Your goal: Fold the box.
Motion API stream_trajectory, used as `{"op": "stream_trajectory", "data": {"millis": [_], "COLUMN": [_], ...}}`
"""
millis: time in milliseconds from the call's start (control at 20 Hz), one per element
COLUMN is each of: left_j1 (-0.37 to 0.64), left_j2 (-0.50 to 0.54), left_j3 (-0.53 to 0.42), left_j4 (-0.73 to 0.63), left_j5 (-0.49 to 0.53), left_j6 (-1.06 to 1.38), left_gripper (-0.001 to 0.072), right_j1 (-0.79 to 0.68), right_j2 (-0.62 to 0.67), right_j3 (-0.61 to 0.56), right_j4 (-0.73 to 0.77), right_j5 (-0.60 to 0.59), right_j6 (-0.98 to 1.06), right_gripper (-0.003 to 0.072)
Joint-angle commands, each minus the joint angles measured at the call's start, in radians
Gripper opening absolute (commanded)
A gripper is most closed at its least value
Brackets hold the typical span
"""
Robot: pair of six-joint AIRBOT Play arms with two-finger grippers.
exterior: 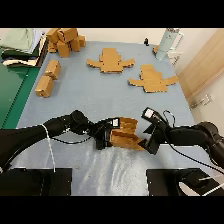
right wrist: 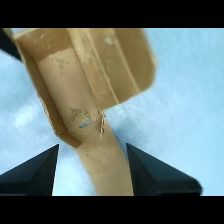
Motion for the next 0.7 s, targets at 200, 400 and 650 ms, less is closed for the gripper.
{"op": "stream_trajectory", "data": {"millis": [200,400,650], "left_j1": [0.0,0.0,0.0], "left_j2": [0.0,0.0,0.0], "left_j3": [0.0,0.0,0.0], "left_j4": [0.0,0.0,0.0], "left_j5": [0.0,0.0,0.0], "left_j6": [0.0,0.0,0.0], "left_gripper": [0.0594,0.0594,0.0593], "right_j1": [0.0,0.0,0.001], "right_j2": [0.019,0.018,0.018], "right_j3": [-0.005,-0.005,-0.005], "right_j4": [0.063,0.175,0.22], "right_j5": [0.0,0.064,0.085], "right_j6": [0.707,0.708,0.817], "right_gripper": [0.0602,0.0602,0.0369]}}
